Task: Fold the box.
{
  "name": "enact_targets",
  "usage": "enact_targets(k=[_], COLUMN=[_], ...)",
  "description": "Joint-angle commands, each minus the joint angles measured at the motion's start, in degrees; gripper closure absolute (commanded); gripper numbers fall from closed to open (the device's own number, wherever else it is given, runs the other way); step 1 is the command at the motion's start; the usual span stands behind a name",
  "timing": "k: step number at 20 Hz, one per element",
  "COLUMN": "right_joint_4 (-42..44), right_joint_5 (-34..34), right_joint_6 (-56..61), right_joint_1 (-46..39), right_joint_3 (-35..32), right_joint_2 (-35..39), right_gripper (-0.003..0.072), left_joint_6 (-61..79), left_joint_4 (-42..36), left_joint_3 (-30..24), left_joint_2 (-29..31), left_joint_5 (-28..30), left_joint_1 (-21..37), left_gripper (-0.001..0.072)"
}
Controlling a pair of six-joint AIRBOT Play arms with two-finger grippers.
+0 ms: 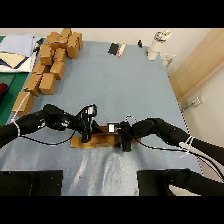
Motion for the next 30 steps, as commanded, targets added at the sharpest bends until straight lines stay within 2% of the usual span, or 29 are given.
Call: enact_targets(k=[1, 6, 26, 28, 29, 30], right_joint_4=[0.1, 1.4, 0.7, 0.7, 0.5, 0.2], right_joint_5=[-1.8, -2.2, -2.1, -2.1, -2.1, -2.1], right_joint_6=[0.0, 0.0, 0.0, 0.0, 0.0, 0.0], right_joint_1=[0.0, -2.5, -2.5, -2.5, -2.5, -2.5], right_joint_3=[0.0, 0.0, 0.0, 0.0, 0.0, 0.0], right_joint_2=[0.0, 0.5, -0.1, -0.1, -0.1, -0.1], right_gripper=[0.0187, 0.0187, 0.0167, 0.0167, 0.0167, 0.0168], left_joint_6=[0.0, 0.0, -0.2, -5.8, -8.6, -13.2], left_joint_4=[0.0, 0.0, 0.0, 0.4, 0.9, 1.0], left_joint_3=[0.0, 0.0, 0.0, 0.0, 0.0, 0.0], left_joint_2=[0.0, 0.0, 0.0, 0.0, 0.1, 0.3], left_joint_5=[0.0, 0.1, 0.1, 0.8, 1.4, 2.1], left_joint_1=[0.0, 0.0, 0.0, 0.3, 0.8, 1.6], left_gripper=[0.0697, 0.0697, 0.0697, 0.0694, 0.0494, 0.012])
